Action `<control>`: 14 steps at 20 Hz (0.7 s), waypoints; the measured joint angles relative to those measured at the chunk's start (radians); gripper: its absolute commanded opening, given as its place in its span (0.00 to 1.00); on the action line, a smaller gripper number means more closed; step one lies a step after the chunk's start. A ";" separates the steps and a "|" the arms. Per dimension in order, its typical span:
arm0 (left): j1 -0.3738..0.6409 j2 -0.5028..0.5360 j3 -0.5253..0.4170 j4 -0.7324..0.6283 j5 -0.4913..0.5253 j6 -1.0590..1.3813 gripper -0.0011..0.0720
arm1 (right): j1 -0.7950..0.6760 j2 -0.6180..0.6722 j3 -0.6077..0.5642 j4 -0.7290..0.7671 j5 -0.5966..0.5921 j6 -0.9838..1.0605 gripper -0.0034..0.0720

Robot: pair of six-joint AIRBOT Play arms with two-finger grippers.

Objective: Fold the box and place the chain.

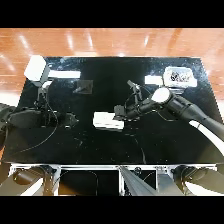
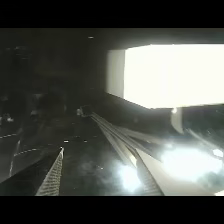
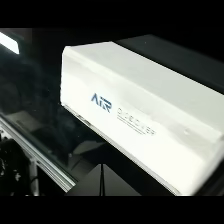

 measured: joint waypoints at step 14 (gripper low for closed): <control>-0.057 -0.411 0.341 -0.106 0.157 1.104 0.87 | -0.413 0.216 0.000 -0.320 0.359 -0.026 0.08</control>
